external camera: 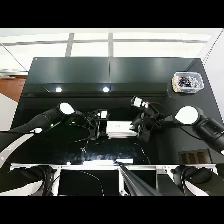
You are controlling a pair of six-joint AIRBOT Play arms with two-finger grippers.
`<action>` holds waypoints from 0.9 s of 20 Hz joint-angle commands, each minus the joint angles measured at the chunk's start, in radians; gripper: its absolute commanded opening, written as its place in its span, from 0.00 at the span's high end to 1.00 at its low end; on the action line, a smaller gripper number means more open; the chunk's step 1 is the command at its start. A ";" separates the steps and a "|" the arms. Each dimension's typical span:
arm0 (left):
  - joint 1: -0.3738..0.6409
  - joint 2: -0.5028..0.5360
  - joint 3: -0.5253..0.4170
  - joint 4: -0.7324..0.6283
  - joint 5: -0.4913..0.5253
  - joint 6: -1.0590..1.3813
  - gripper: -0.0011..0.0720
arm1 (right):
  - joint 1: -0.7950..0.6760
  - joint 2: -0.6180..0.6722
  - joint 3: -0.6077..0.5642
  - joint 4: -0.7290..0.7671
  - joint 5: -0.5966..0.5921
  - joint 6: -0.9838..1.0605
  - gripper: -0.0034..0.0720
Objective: Fold the box and place the chain.
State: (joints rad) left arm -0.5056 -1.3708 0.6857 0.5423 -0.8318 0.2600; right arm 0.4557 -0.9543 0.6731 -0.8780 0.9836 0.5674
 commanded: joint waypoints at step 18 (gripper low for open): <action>0.000 -0.001 0.000 0.000 0.001 0.001 0.23 | -0.075 -0.241 -0.029 0.237 -0.039 0.476 0.91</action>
